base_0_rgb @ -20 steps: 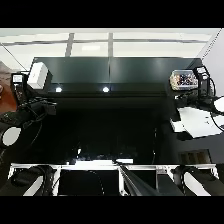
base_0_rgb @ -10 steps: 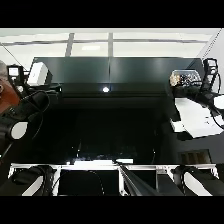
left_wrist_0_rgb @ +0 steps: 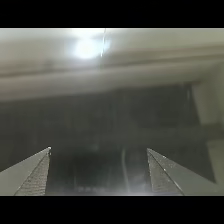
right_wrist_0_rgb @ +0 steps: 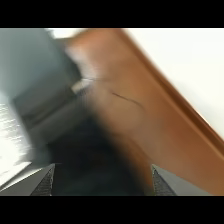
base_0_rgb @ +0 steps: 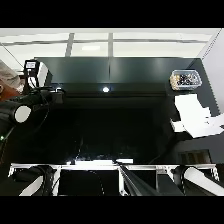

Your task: Fold the box and place the chain.

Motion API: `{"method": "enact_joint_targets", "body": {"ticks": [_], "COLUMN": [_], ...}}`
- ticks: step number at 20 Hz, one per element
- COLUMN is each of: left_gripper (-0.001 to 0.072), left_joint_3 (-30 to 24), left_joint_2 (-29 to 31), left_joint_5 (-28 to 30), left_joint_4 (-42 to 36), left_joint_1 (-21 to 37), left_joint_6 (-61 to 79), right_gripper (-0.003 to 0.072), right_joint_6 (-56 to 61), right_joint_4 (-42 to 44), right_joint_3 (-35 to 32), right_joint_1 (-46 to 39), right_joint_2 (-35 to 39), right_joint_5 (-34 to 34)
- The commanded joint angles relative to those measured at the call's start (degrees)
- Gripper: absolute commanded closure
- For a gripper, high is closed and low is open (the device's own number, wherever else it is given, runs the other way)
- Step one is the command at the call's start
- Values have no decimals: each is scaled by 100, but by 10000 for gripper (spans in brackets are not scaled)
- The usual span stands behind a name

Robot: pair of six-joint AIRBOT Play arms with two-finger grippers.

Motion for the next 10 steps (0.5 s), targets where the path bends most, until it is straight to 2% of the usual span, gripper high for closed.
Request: {"method": "enact_joint_targets", "body": {"ticks": [1, 3, 5, 6, 7, 10], "left_gripper": [-5, -4, -4, -4, -4, -4], "left_joint_3": [103, 103, 103, 103, 103, 103], "left_joint_2": [-61, -66, -72, -81, -92, -92], "left_joint_5": [-446, -448, -446, -446, -450, -450], "left_joint_4": [81, 87, 87, 85, 79, 79], "left_joint_1": [2, 4, -4, -7, -7, -7], "left_joint_6": [-9, -9, -9, -9, -9, -11], "right_gripper": [-10, -10, -9, -10, -9, -9], "right_joint_6": [514, -245, -1609, -2131, -2439, -3064], "right_joint_4": [-184, 387, 1255, 1377, 1318, 1064], "right_joint_3": [645, 1108, 1615, 1722, 1718, 1718], "right_joint_1": [-1412, -1805, -1941, -1912, -1858, -1508], "right_joint_2": [-713, -1447, -2212, -2455, -2564, -2638], "right_joint_5": [1255, 2426, 3895, 4304, 4304, 3711]}}
